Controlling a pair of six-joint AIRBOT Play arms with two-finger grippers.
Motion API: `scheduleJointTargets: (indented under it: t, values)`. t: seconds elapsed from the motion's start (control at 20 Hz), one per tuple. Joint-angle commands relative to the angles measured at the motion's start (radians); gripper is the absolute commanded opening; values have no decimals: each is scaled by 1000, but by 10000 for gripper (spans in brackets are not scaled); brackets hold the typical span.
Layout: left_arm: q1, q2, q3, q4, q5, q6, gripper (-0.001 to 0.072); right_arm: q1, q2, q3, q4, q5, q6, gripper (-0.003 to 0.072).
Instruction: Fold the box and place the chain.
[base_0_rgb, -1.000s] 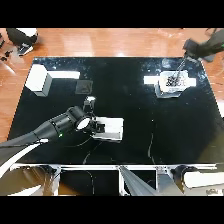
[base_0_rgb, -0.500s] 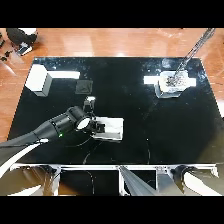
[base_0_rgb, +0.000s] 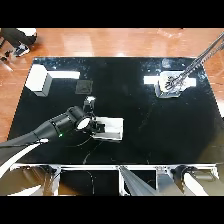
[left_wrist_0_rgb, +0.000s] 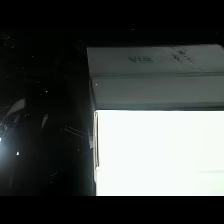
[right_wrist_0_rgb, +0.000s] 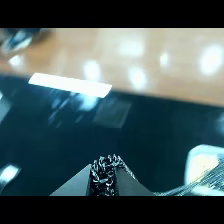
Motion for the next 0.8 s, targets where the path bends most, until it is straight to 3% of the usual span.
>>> scheduleJointTargets:
  t: [0.0, 0.25, 0.55, 0.75]
  values:
    - [0, 0, 0, 0, -2, 0, 22, 129, 76, -108, 12, -73, -19, 20]
    - [0, 0, 0, 1, 0, 1, 22, 391, 114, -293, 39, -40, -27, 20]
    - [0, 0, 0, 1, 0, 1, 22, 608, 108, -524, 82, 174, -25, 20]
    - [0, 0, 0, 1, 0, 1, 22, 682, 64, -593, 111, 274, -26, 19]
